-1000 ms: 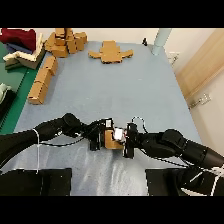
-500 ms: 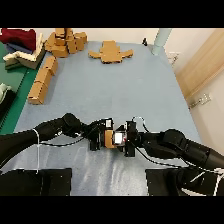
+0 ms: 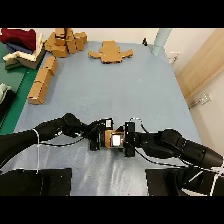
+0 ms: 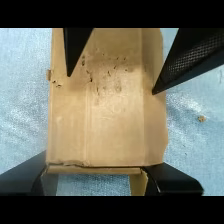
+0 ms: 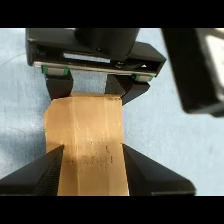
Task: Fold the box.
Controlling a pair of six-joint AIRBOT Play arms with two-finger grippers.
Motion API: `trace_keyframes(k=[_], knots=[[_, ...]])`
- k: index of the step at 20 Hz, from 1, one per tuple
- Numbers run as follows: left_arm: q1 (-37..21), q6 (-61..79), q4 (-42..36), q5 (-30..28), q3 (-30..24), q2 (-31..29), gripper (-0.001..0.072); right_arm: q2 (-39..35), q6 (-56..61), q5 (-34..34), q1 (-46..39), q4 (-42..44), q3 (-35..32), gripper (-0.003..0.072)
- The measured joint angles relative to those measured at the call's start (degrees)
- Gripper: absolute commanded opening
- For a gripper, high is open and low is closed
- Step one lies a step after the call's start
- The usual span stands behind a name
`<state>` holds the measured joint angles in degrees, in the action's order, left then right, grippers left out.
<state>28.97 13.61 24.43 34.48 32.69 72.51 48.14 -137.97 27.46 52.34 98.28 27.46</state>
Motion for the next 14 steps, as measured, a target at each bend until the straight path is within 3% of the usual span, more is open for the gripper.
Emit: trace_keyframes(k=[14], knots=[[0.0,0.02,-0.02,0.0,0.0,0.0,0.0465,1.97,-1.84,-1.53,3.04,-3.56,0.0,0.0546]])
